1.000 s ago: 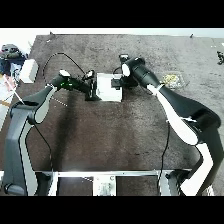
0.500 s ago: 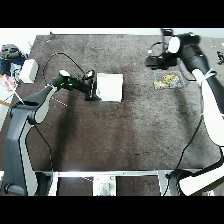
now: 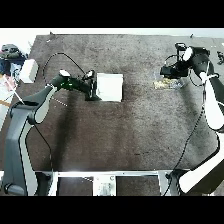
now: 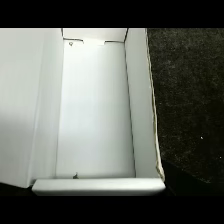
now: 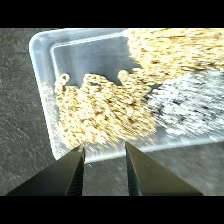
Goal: Fold the box and place the chain.
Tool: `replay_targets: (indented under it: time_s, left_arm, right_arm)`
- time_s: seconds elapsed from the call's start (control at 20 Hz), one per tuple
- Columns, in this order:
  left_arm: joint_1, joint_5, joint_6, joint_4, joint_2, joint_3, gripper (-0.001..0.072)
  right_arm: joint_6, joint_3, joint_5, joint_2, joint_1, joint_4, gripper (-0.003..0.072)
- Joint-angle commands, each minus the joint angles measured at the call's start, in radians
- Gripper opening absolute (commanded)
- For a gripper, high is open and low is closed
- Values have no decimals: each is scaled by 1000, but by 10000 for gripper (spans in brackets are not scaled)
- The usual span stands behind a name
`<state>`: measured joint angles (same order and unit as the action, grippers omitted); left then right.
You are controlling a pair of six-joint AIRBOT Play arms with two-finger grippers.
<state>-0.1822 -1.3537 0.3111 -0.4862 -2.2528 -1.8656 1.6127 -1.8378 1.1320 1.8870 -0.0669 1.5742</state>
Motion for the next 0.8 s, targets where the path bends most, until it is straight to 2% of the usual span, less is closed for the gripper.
replay_targets:
  time_s: [0.0, 0.15, 0.2, 0.4, 0.65, 0.75]
  left_arm:
    - [0, 0, 0, 0, -1, 0, 525]
    - [0, 0, 0, 0, 0, 0, 525]
    - [0, 0, 0, 0, -1, 0, 526]
    - [0, 0, 0, 0, -1, 0, 525]
    - [0, 0, 0, 0, -1, 0, 525]
    - [0, 0, 0, 0, -1, 0, 525]
  right_arm:
    - [-29, -1, -35, 52, -11, -31, 283]
    - [-51, -1, -33, 86, -11, -49, 282]
    - [-69, -1, -32, 95, -11, -63, 212]
    - [-106, -1, -29, 106, -11, -114, 214]
    - [-117, -1, -3, 106, -11, -111, 211]
    - [-116, -1, -3, 106, -11, -85, 11]
